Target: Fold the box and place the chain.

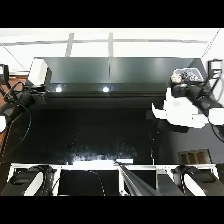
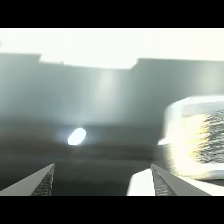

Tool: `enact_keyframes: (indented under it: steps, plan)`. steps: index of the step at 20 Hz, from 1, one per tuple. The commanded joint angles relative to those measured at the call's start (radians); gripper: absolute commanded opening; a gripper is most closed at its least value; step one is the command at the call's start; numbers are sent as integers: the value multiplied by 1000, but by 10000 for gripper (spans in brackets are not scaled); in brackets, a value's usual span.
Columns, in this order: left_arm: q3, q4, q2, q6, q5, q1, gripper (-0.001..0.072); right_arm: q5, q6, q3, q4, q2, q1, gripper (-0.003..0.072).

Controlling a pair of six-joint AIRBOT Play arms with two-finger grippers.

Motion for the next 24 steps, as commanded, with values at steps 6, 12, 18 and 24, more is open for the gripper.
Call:
enact_keyframes:
  steps: [6, 12, 18, 24]
  plan:
    - [0, -27, -12, -10, -4, -9, 713, 386, 300, 284, -58, -272, -837, 706]
    - [0, -26, -48, -10, -119, -34, 712, 1062, -84, 439, 51, -578, -1038, 705]
    - [0, -26, -63, -10, -125, -55, 712, 1101, -208, 515, 34, -674, -870, 551]
    - [0, -26, -63, -10, -124, -55, 712, 1122, -218, 520, -124, -686, -780, 14]
